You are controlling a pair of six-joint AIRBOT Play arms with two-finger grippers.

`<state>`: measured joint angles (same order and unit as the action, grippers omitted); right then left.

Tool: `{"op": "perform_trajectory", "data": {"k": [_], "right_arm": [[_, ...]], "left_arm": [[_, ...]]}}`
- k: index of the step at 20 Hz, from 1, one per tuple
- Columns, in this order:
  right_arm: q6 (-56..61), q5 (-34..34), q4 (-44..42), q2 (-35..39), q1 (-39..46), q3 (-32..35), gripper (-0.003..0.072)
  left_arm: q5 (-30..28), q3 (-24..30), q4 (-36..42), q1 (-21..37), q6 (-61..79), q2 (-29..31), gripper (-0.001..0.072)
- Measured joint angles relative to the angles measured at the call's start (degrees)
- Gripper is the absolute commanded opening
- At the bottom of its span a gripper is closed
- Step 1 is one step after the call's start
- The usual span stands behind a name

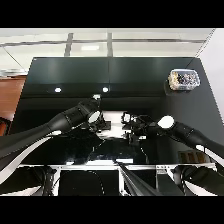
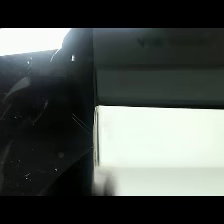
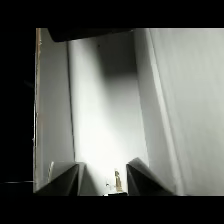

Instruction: Fold the box and place the chain.

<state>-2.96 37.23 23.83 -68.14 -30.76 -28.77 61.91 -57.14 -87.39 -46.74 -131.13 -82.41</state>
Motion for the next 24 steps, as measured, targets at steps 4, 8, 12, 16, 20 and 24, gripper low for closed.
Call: {"op": "perform_trajectory", "data": {"k": [4,8,12,16,20,24], "right_arm": [[9.75,2.08,2.62,2.54,1.68,-0.63,0.0016],[38.66,12.22,21.11,9.07,9.92,-4.92,0.0016],[66.73,15.15,35.58,14.56,26.32,-3.80,0.0016],[77.37,14.60,29.35,14.27,35.58,4.48,0.0016],[71.01,17.00,14.95,9.29,32.57,8.92,0.0016],[62.58,17.84,1.55,4.90,25.94,9.14,0.0016]], "left_arm": [[-0.22,0.00,0.11,0.00,-0.15,0.02,0.0032],[0.04,0.00,0.17,0.00,-0.15,0.02,0.0032],[0.07,0.00,0.22,0.00,-0.11,0.02,0.0032],[0.07,0.00,0.76,0.00,0.04,0.02,0.0032],[0.09,0.00,1.09,0.00,0.02,0.02,0.0032],[0.13,0.00,1.11,0.00,0.02,0.02,0.0033]]}}
